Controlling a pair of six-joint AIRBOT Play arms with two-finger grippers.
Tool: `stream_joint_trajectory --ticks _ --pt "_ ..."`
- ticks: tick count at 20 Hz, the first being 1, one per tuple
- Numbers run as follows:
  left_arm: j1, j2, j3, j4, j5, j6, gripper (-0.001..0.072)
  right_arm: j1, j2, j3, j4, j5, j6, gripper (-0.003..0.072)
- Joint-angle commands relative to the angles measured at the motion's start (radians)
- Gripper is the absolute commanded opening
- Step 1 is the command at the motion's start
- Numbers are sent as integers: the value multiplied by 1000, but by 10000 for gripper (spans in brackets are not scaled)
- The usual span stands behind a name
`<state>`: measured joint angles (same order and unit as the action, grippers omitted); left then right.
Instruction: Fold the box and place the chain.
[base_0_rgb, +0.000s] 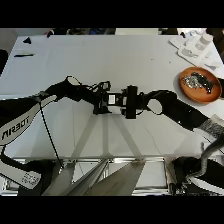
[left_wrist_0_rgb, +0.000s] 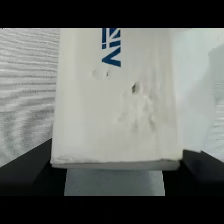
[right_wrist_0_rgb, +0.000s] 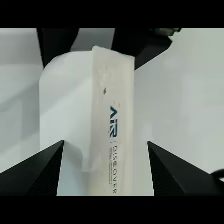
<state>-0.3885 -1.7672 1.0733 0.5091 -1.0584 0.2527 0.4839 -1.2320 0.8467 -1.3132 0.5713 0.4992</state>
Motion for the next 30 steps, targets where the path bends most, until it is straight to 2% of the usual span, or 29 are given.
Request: stream_joint_trajectory --ticks 1,13,15,28,29,30 --pt "0 0 0 0 0 0 230 1 1 -12 -19 -71 -10 588" --pt "0 0 0 0 0 0 230 1 26 -12 -45 -70 1 579" --pt "0 0 0 0 0 0 230 1 24 -12 -45 -71 1 522" --pt "0 0 0 0 0 0 230 1 -37 -12 -45 -70 28 494" --pt "1 0 0 1 0 0 230 1 -38 -12 -45 -70 28 426" --pt "1 0 0 0 0 0 230 1 -37 -12 -45 -68 28 407"
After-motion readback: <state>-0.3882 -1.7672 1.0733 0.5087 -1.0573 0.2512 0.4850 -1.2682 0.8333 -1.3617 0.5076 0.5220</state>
